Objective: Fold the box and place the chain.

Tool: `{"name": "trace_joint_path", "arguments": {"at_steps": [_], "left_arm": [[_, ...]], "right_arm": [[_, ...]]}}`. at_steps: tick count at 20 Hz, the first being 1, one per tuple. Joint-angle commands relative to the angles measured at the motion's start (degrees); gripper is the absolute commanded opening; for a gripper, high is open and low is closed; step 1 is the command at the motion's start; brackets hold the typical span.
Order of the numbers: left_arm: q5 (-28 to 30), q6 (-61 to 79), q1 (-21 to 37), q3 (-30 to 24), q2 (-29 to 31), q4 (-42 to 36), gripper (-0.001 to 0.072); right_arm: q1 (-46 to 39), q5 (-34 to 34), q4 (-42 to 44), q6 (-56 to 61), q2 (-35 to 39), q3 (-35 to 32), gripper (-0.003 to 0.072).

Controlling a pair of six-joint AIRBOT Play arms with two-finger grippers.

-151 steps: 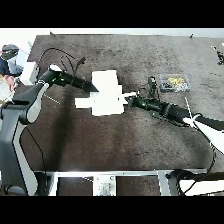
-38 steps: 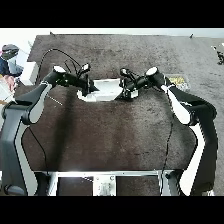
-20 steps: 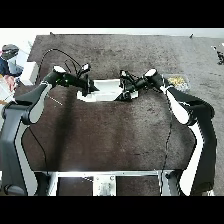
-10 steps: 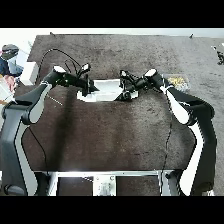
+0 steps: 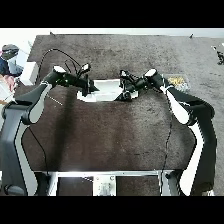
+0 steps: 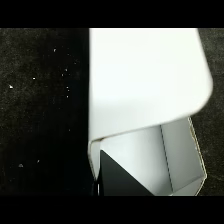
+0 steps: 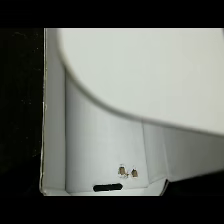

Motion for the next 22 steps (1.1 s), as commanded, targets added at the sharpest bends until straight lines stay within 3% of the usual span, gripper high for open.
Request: {"name": "trace_joint_path", "arguments": {"at_steps": [1, 8, 9, 10, 14, 22], "left_arm": [[0.0, 0.0, 0.0, 0.0, 0.0, 0.0, 0.0012], [-0.5, -0.3, 0.0, 0.0, 0.0, -1.4, 0.0022], [-0.3, 0.0, 0.0, 0.2, 0.0, -1.4, 0.0271], [-0.1, -0.2, 0.3, 0.3, 0.0, -1.9, 0.0362], [-4.1, -0.2, 2.4, 0.3, 1.8, -5.9, 0.0355], [-19.0, -8.6, 8.6, 0.4, 9.0, -8.9, 0.0345]], "right_arm": [[0.0, -0.2, 0.0, 0.0, 0.0, 0.0, 0.0451], [0.0, -0.1, 0.0, 0.0, 0.0, 0.0, 0.0451], [0.0, -0.1, 0.0, 0.0, 0.0, 0.0, 0.0451], [0.0, -0.1, 0.0, 0.0, 0.0, 0.0, 0.0451], [0.0, -0.2, 0.0, 0.0, 0.0, 0.0, 0.0451], [0.0, -0.1, 0.0, 0.0, 0.0, 0.0, 0.0451]]}}
